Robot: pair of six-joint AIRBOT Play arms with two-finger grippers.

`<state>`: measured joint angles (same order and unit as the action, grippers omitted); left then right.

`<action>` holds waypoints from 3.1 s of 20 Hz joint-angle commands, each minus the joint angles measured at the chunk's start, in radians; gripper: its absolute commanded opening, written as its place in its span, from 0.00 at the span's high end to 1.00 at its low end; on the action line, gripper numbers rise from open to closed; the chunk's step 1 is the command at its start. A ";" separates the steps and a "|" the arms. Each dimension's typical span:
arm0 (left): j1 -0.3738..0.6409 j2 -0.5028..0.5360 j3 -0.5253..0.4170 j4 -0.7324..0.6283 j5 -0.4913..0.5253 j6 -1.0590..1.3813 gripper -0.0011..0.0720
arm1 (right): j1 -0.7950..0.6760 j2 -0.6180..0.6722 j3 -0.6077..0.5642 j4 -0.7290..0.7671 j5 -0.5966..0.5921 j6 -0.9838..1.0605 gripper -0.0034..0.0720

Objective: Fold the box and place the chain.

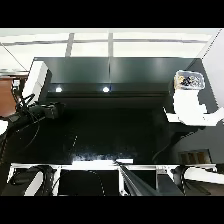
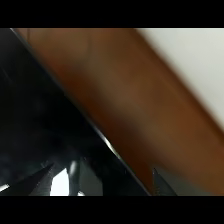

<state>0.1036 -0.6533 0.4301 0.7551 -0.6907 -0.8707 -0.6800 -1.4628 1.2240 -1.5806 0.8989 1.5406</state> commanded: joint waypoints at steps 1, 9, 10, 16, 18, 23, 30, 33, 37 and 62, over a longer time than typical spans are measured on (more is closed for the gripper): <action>-0.001 -0.002 0.000 -0.002 -0.024 0.000 0.01 | -0.082 -0.172 0.144 0.183 0.285 -0.336 0.03; -0.001 -0.025 0.000 -0.002 -0.024 0.000 0.01 | -0.082 -0.241 0.166 0.243 0.404 -0.555 0.33; -0.001 -0.031 0.000 -0.002 -0.025 0.000 0.01 | -0.085 -0.241 0.166 0.243 0.422 -0.554 0.33; 0.000 -0.063 0.000 -0.001 -0.021 0.000 0.01 | -0.082 -0.167 0.166 0.253 0.442 -0.509 0.91; 0.000 -0.071 0.000 -0.001 -0.021 0.000 0.01 | -0.087 -0.115 0.163 0.309 0.446 -0.508 0.93; 0.000 -0.073 0.000 0.001 -0.013 0.003 0.02 | -0.082 0.057 0.005 0.565 0.431 -0.528 0.92; -0.004 -0.073 0.000 -0.016 -0.097 0.003 0.02 | 0.025 0.328 -0.446 0.825 0.420 -0.587 0.93; -0.048 -0.076 0.000 -0.104 -0.100 0.003 0.02 | 0.120 0.492 -0.673 1.099 0.354 -0.696 0.92; -0.166 -0.180 0.015 -0.266 -0.042 0.004 0.04 | 0.366 0.605 -0.845 1.228 0.193 -0.781 0.92; -0.373 -1.115 0.560 -0.278 -0.801 0.267 0.44 | 0.738 0.605 -0.869 1.254 -0.076 -0.748 0.92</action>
<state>-0.2619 -1.7432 0.9611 0.3969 -1.4151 -0.6323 0.0566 -0.8581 0.3550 -0.3248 0.8394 0.7925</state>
